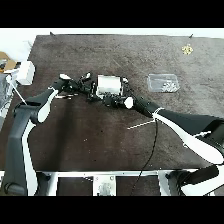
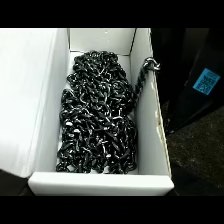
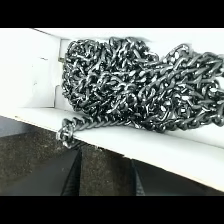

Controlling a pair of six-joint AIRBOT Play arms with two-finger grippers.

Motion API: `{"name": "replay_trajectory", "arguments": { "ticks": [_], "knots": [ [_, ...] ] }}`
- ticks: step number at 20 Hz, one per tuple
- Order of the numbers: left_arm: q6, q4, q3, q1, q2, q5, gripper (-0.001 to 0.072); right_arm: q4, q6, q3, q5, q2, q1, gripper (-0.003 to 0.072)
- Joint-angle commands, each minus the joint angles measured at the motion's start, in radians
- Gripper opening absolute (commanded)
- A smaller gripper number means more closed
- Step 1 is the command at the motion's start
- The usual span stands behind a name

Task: Fold the box and place the chain.

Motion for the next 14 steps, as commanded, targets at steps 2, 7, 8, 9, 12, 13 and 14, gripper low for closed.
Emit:
{"name": "replay_trajectory", "arguments": {
  "ticks": [2, 7, 8, 9, 12, 13, 14],
  "knots": [
    [0.0, 0.0, 0.0, 0.001, -0.001, -0.001, 0.0226, 0.022, 0.0, 0.003, -0.01, -0.01, -0.001, 0.0315],
    [0.0, 0.0, 0.0, 0.001, -0.001, -0.001, 0.0226, 0.026, 0.0, 0.003, -0.007, -0.011, -0.002, 0.0213],
    [0.0, 0.0, 0.0, 0.001, -0.001, -0.001, 0.0226, 0.026, 0.001, 0.003, -0.006, -0.013, -0.002, 0.0195],
    [0.0, 0.0, 0.0, 0.001, -0.001, -0.001, 0.0226, 0.034, 0.002, 0.008, 0.003, -0.019, -0.006, 0.0192],
    [0.0, 0.0, 0.0, 0.001, -0.001, -0.001, 0.0226, 0.046, -0.004, 0.047, 0.064, -0.05, -0.019, 0.0088],
    [0.0, 0.0, 0.0, 0.001, -0.001, -0.001, 0.0226, 0.04, -0.004, 0.056, 0.072, -0.051, -0.019, 0.0088],
    [0.0, 0.0, 0.0, 0.001, -0.001, -0.001, 0.0226, 0.04, -0.004, 0.068, 0.085, -0.05, -0.019, 0.0087]
  ]
}}
